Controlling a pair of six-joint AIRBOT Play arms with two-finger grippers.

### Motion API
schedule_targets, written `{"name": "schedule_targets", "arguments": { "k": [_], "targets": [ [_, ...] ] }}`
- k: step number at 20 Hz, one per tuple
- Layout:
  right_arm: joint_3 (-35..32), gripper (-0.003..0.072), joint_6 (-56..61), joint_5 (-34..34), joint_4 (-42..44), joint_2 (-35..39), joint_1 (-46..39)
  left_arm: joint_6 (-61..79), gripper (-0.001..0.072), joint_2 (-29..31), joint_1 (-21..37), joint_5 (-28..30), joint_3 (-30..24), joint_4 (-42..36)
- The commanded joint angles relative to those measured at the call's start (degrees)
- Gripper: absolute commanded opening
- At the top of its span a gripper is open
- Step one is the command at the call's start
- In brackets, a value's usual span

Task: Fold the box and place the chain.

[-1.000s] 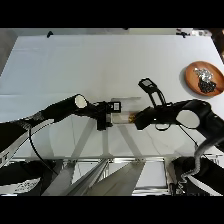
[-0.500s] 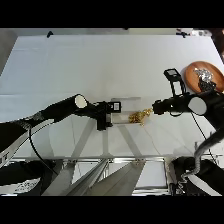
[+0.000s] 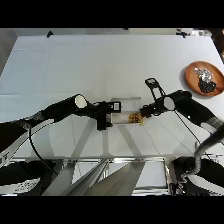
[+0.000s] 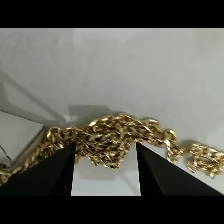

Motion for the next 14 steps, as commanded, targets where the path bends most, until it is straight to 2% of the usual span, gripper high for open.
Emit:
{"name": "schedule_targets", "arguments": {
  "k": [1, 3, 4, 6, 8, 14],
  "targets": [
    [-0.04, 0.0422, 0.57, -1.64, 0.11, -2.32, 2.12, 0.02, 0.0435, 0.04, 0.02, 0.02, 0.00, 0.00],
    [-0.04, 0.0399, 0.87, -1.46, 0.37, -2.84, 2.32, 0.00, 0.0435, 0.04, 0.02, 0.02, 0.00, 0.00],
    [-0.04, 0.0345, 0.87, -1.25, 0.76, -2.84, 2.32, 0.02, 0.0435, 0.04, 0.02, 0.02, 0.00, 0.00],
    [-0.04, 0.0131, 0.85, -0.35, 0.74, -2.82, 2.32, 0.02, 0.0435, 0.04, 0.02, 0.02, 0.00, 0.00],
    [-0.04, 0.0032, 0.85, 1.27, 0.74, -2.54, 2.32, 0.00, 0.0435, 0.04, 0.02, 0.02, 0.00, 0.00],
    [-0.04, 0.0014, 0.87, 3.34, 0.70, 5.46, 2.32, 0.02, 0.0435, 0.04, 0.02, 0.02, 0.00, 0.00]
  ]
}}
